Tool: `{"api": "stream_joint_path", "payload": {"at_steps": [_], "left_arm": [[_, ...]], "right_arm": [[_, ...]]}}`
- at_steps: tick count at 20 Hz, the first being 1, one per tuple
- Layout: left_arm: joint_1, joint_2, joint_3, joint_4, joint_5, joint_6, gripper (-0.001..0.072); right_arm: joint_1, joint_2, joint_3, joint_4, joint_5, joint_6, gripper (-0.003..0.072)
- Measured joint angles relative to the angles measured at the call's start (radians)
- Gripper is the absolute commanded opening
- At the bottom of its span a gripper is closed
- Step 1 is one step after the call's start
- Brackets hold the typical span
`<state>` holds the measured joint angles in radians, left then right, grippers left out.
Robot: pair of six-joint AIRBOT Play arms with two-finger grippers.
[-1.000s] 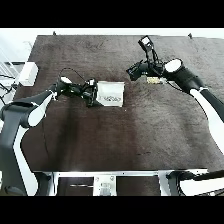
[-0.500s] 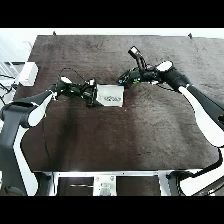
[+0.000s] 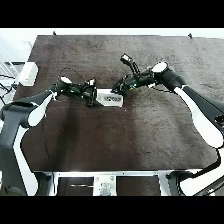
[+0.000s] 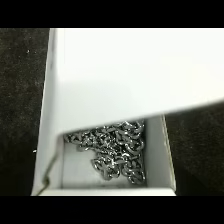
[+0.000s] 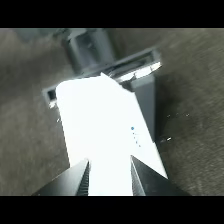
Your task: Fold the box and place the chain.
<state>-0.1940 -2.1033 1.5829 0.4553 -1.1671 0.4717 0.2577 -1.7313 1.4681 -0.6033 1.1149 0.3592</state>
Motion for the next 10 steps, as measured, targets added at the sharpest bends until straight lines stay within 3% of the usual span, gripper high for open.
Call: {"api": "stream_joint_path", "payload": {"at_steps": [1,10], "left_arm": [[0.000,0.000,0.000,0.000,0.000,0.000,0.0356],[0.000,0.000,0.000,0.000,0.000,0.000,0.0356]], "right_arm": [[0.003,0.000,0.000,-0.010,0.004,-0.002,0.0421],[0.009,0.000,0.000,-0.062,-0.027,-0.056,0.0422]]}}
